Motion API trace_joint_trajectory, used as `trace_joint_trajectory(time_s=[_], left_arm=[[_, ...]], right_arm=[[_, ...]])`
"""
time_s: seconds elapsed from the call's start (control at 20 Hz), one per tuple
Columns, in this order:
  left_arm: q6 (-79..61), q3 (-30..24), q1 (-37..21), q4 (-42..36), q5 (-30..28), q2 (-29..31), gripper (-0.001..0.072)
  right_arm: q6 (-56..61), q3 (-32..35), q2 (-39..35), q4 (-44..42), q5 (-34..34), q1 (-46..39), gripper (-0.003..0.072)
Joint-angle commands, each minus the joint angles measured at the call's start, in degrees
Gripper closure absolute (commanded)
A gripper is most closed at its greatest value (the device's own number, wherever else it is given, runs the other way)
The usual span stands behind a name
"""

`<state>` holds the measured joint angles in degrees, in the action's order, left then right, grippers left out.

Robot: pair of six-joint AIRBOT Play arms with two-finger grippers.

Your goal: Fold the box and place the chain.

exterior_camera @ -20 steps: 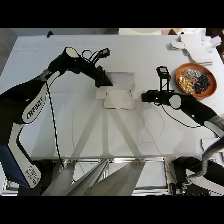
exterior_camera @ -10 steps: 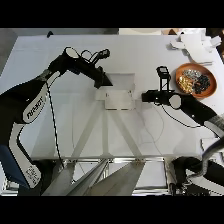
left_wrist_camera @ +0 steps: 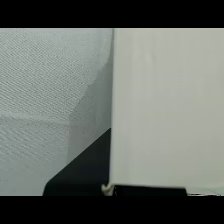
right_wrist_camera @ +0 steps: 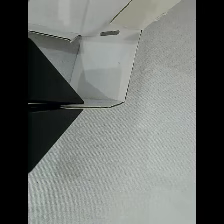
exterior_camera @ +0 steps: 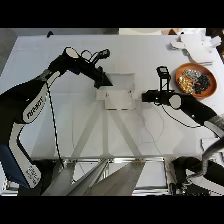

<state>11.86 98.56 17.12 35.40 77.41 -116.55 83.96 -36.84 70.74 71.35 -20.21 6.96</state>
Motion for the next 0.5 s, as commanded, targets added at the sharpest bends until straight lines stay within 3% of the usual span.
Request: trace_joint_trajectory(time_s=[0.0, 0.2, 0.25, 0.35, 0.4, 0.45], left_arm=[[-0.02, 0.00, -0.02, 0.02, -0.02, -0.02, 0.0701], [-0.07, 0.00, -0.02, 0.02, -0.11, -0.02, 0.0701], [-0.04, 0.00, -0.02, 0.02, -0.46, -0.02, 0.0701], [0.17, 0.02, -0.02, -0.09, -0.42, 0.02, 0.0703], [0.31, 0.02, -0.02, -0.04, 0.70, 0.35, 0.0708], [1.92, 0.02, -0.09, 0.04, 1.84, 1.05, 0.0708]], right_arm=[[0.04, -0.04, -0.04, -0.02, 0.13, 0.00, 0.0680], [0.02, -0.04, -0.04, 0.00, 0.24, 0.00, 0.0672], [0.02, -0.07, -0.07, 0.00, 0.68, -0.02, 0.0573], [0.04, -0.07, -0.39, -0.50, 0.52, 0.00, 0.0237], [0.04, -0.07, -1.14, -1.75, -0.11, -0.02, 0.0188], [0.04, -0.07, -2.56, -1.79, -1.03, 0.00, 0.0188]])
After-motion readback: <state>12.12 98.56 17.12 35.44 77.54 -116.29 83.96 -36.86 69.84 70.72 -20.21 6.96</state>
